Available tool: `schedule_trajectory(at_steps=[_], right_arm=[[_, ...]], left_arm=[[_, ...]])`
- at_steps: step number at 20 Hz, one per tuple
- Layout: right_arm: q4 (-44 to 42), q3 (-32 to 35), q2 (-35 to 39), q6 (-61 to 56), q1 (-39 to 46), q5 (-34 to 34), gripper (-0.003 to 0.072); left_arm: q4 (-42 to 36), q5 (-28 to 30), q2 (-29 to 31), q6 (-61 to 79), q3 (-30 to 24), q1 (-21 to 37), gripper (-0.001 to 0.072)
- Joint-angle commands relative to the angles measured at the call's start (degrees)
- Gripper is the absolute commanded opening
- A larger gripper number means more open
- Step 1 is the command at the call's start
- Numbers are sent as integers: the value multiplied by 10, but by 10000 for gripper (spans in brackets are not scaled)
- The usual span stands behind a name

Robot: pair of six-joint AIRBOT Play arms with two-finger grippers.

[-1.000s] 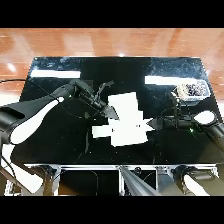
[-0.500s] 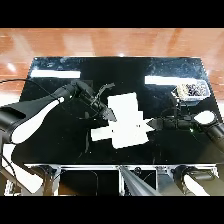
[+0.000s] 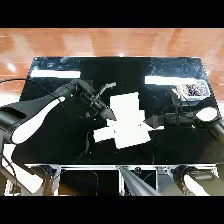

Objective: Fold the box and place the chain.

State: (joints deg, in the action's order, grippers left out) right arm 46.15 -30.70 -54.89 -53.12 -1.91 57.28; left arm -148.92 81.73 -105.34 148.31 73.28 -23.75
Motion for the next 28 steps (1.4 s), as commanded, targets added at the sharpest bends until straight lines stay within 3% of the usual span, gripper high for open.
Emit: schedule_trajectory(at_steps=[1,4,7,9,14,17,22,28], right_arm=[[93,-89,1,-1,18,61,701],[134,-181,1,0,37,119,701],[169,-209,1,4,37,133,700],[195,-209,1,5,37,133,701],[225,-208,0,90,3,153,700],[225,-204,-1,93,-41,125,700],[228,-187,-2,93,-95,117,701],[225,-148,-2,109,-96,81,701]], left_arm=[[64,0,5,51,42,-3,19],[100,-24,42,78,52,-14,17],[219,-104,117,102,18,-58,17],[272,-166,173,109,-27,-81,18],[265,-348,273,149,-186,-98,20],[268,-372,261,149,-220,-98,21],[270,-374,248,148,-220,-98,22],[270,-375,241,149,-220,-98,23]])
